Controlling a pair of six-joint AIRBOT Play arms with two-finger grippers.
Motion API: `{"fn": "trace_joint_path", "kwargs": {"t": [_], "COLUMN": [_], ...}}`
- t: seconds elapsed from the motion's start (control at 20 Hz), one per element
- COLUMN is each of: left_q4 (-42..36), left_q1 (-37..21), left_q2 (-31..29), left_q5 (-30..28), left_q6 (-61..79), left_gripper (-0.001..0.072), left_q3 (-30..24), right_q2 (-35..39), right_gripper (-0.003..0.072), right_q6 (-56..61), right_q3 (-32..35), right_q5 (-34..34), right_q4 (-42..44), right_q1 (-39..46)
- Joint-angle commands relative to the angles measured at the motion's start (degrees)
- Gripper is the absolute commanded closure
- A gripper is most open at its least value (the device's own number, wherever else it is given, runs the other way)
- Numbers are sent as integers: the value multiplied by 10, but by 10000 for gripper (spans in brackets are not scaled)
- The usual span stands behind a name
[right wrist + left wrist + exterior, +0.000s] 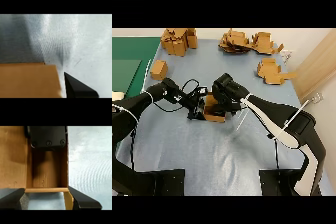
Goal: Fold the box.
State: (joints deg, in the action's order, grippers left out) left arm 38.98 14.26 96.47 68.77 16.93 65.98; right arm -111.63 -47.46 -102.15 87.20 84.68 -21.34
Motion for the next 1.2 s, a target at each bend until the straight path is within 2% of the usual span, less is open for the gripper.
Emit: {"fn": "trace_joint_path", "kwargs": {"t": [0.0,0.5,0.75,1.05,1.1,1.15], "left_q4": [-2,-1,-1,14,17,19], "left_q1": [0,0,0,0,0,0], "left_q2": [0,0,0,0,0,0], "left_q5": [2,2,1,2,2,1], "left_q6": [0,-1,-1,-5,-11,-18], "left_gripper": [310,310,310,310,310,310], "left_q3": [0,0,0,0,0,0], "right_q2": [7,49,75,156,178,209], "right_gripper": [267,267,267,286,403,587], "right_q6": [1,1,-20,-41,-45,-44], "right_q3": [-2,-2,1,15,31,57], "right_q5": [-50,-59,3,-13,-20,-36], "right_q4": [13,17,12,10,10,23], "right_q1": [0,0,9,19,24,32]}}
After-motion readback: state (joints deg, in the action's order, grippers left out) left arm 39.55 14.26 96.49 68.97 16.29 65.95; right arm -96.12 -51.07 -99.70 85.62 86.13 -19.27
